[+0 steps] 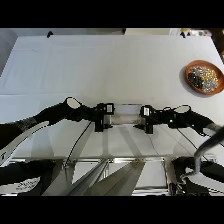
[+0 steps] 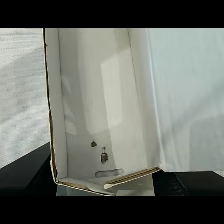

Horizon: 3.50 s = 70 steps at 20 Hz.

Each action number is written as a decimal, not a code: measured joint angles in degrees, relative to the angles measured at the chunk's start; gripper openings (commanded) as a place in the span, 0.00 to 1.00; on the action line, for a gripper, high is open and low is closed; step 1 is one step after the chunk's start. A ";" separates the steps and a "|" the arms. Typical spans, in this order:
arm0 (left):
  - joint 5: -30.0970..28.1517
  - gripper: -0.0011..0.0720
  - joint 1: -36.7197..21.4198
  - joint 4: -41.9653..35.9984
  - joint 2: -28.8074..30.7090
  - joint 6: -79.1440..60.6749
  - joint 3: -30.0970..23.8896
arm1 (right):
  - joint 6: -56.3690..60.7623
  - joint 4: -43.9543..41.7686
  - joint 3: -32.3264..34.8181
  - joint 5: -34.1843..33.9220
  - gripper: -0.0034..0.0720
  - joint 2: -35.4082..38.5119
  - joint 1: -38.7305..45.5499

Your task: Fold the box and place the chain.

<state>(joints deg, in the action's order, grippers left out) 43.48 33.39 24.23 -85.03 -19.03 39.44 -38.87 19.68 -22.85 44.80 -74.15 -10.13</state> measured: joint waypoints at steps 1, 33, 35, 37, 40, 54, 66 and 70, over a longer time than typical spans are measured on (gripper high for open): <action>0.02 0.39 0.00 0.00 0.00 0.00 0.00 | 0.00 0.02 0.00 0.00 0.54 0.00 0.00; 0.09 0.39 0.09 0.02 -0.07 -0.02 -0.02 | 35.08 4.79 0.07 -2.14 0.08 27.91 -1.36; 0.09 0.39 0.09 0.02 -0.07 -0.02 -0.02 | 33.38 0.98 0.07 -6.43 0.08 25.38 -2.93; 0.09 0.39 0.09 0.02 -0.07 0.00 -0.02 | 32.30 -2.29 0.04 -12.02 0.08 22.01 -4.59; 0.07 0.39 0.09 0.02 -0.07 0.00 -0.02 | 31.54 -5.49 0.04 -19.02 0.08 16.04 -6.08; 0.07 0.39 0.09 0.00 -0.07 -0.02 -0.02 | 35.76 -2.75 -2.40 -18.43 0.08 20.24 -6.88; 0.07 0.39 0.09 0.02 -0.07 -0.02 -0.02 | 47.15 47.30 -2.32 8.90 0.47 33.70 -6.91; 0.07 0.39 0.09 0.02 -0.07 -0.02 -0.02 | 41.79 47.06 -1.99 6.86 0.46 27.32 -6.91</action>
<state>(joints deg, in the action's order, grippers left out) 43.55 33.47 24.25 -85.10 -19.05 39.42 2.92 66.74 -24.84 51.66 -46.83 -17.04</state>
